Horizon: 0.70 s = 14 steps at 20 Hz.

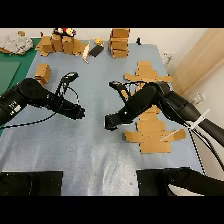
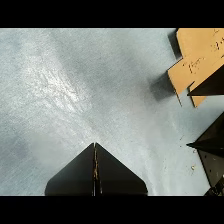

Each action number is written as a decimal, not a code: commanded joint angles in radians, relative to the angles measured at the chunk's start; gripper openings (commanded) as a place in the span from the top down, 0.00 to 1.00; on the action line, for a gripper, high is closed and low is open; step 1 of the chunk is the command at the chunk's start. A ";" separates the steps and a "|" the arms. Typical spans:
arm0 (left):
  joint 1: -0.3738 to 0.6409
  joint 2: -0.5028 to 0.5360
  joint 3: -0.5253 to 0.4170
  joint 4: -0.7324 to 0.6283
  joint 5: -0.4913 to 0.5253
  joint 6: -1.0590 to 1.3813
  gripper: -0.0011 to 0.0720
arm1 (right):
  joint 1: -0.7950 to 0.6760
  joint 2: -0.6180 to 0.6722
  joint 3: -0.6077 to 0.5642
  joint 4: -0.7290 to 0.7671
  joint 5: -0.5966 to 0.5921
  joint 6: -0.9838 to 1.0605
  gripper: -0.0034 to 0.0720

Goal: Fold the box.

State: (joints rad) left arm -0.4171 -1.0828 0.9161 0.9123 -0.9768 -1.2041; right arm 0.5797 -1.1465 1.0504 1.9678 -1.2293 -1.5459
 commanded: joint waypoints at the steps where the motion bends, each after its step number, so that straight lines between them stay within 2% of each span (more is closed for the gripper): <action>1: -0.001 -0.001 0.000 0.000 0.000 0.000 0.97 | 0.000 0.001 -0.001 0.000 0.000 0.000 0.01; 14: -0.001 -0.001 0.000 0.000 0.000 0.000 0.97 | 0.001 -0.001 -0.002 0.002 0.037 0.002 0.01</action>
State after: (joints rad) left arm -0.4171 -1.0828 0.9165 0.9123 -0.9764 -1.2041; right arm 0.5797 -1.1469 1.0496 1.9682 -1.2015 -1.5455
